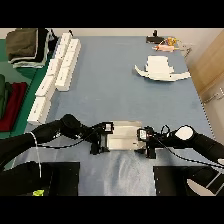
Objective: Fold the box.
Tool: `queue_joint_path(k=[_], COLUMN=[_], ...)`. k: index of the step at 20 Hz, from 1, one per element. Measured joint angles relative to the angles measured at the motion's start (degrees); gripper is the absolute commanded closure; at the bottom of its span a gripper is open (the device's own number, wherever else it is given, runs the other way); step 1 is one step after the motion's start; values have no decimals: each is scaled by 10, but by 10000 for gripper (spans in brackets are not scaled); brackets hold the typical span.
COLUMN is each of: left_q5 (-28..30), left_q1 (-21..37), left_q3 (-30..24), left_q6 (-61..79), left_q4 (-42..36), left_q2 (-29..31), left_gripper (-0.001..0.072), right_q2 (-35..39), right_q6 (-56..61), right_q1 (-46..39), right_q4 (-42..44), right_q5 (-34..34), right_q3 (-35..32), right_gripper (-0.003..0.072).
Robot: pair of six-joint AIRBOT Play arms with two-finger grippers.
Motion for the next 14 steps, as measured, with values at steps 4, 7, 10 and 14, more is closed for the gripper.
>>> queue_joint_path(k=[4, 7, 10, 14], left_q5=[9, 14, 17, 30], left_q1=[-7, -9, -9, -9], left_q3=[0, 0, 0, 0], left_q6=[12, 14, 13, -17], left_q4=[-7, -9, -8, 12], left_q2=[-3, -3, -3, -3], left_gripper=[18, 18, 18, 18], right_q2=[0, 0, 0, 0], right_q6=[0, 0, 0, 0], right_q1=[0, 0, 0, 0], right_q4=[0, 0, 0, 0], right_q5=[0, 0, 0, 0], right_q3=[0, 0, 0, 0], right_gripper=[164, 164, 164, 164])
